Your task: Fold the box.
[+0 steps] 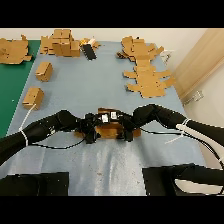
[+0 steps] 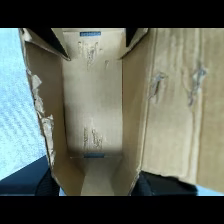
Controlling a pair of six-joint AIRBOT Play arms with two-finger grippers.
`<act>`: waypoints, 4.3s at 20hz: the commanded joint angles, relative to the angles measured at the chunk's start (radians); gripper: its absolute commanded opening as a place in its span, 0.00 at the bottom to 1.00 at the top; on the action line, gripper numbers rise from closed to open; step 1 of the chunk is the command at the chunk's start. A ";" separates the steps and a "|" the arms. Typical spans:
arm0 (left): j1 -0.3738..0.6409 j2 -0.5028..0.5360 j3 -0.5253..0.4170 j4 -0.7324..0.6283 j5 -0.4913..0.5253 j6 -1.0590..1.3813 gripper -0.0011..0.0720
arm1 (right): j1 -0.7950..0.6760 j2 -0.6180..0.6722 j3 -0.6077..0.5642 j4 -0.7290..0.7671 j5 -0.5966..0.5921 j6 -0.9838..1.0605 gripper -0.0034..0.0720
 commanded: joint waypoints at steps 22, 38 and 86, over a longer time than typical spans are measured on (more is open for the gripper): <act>0.439 0.311 -0.132 0.389 -0.342 -1.722 0.03 | 0.001 -0.001 0.000 0.002 0.000 0.000 0.71; 0.248 0.201 -0.196 0.138 -0.107 -1.712 0.03 | 0.001 -0.001 0.000 0.026 0.000 0.000 0.71; -0.072 0.197 0.020 0.624 -0.114 -2.275 0.39 | 0.001 -0.001 0.000 0.032 0.000 0.000 0.71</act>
